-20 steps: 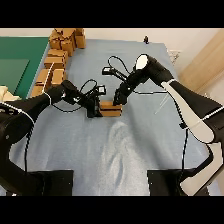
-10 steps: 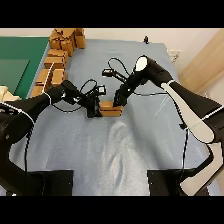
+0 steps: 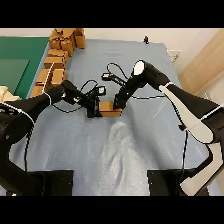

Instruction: Fold the box.

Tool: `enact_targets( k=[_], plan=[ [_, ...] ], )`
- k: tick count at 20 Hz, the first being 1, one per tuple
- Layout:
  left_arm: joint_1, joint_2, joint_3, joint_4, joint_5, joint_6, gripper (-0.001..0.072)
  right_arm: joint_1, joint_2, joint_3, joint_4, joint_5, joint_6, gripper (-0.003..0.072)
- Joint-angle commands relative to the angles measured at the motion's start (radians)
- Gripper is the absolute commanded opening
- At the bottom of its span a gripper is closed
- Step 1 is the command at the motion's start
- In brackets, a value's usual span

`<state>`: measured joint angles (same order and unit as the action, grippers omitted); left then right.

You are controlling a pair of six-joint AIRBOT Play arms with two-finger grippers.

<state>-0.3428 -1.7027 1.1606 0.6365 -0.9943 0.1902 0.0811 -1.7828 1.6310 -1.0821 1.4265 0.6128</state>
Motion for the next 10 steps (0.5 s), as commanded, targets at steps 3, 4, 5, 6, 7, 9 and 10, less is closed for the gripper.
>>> enact_targets(
  k=[3, 4, 5, 6, 7, 9, 10],
  plan=[
    [0.0, 0.0, 0.0, -0.001, 0.0, -0.005, 0.0397, 0.002, -0.001, -0.01, -0.003, 0.012, 0.008, 0.0107],
    [0.0, 0.0, 0.0, -0.001, 0.0, -0.004, 0.0397, 0.002, -0.001, -0.01, -0.003, 0.012, 0.008, 0.0106],
    [0.0, 0.0, 0.0, -0.001, 0.0, -0.004, 0.0397, 0.002, -0.001, -0.01, -0.003, 0.012, 0.008, 0.0107],
    [0.0, 0.0, 0.0, -0.001, 0.0, -0.005, 0.0397, 0.002, -0.001, -0.01, -0.004, 0.012, 0.008, 0.0106],
    [0.0, 0.0, 0.0, -0.001, 0.0, -0.005, 0.0397, 0.002, 0.0, -0.01, -0.004, 0.006, 0.011, 0.0107],
    [0.0, 0.0, 0.0, -0.001, 0.0, -0.005, 0.0397, 0.002, 0.003, -0.009, -0.003, -0.018, 0.036, 0.0107],
    [0.0, 0.0, 0.0, -0.001, 0.0, -0.005, 0.0397, 0.002, 0.002, -0.01, -0.003, -0.022, 0.042, 0.0107]
  ],
)
